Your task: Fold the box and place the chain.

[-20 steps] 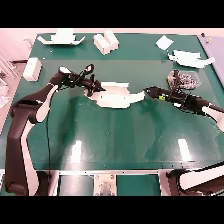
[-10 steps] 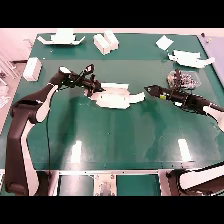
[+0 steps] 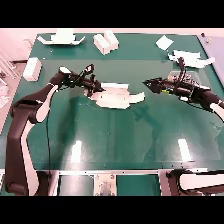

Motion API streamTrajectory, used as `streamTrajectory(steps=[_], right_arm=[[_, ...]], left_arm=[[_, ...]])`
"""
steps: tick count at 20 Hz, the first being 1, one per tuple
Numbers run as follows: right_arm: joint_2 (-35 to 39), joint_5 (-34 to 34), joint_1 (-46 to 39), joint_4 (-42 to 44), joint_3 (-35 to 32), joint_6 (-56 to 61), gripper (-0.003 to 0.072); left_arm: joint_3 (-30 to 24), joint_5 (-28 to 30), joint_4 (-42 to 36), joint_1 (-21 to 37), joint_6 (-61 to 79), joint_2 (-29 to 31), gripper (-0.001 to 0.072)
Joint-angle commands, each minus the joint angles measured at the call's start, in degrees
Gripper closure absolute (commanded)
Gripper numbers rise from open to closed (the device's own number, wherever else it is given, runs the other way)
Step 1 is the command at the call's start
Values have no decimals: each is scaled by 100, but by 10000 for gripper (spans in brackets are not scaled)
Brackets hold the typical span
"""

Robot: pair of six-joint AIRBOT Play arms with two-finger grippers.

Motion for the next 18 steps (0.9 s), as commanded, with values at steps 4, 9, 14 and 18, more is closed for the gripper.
streamTrajectory(steps=[4,9,14,18], right_arm=[[225,0,286,-398,44,-216,394],[756,-1307,1346,-1475,-380,68,401],[807,-1727,2076,-2188,-649,63,222],[807,-2127,2612,-3224,-649,66,168]], left_arm=[[-2,7,-11,-2,2,-2,684],[-2,7,-11,-2,2,-2,684],[-2,9,-11,-2,2,-2,684],[-2,4,-11,-2,2,-2,684]])
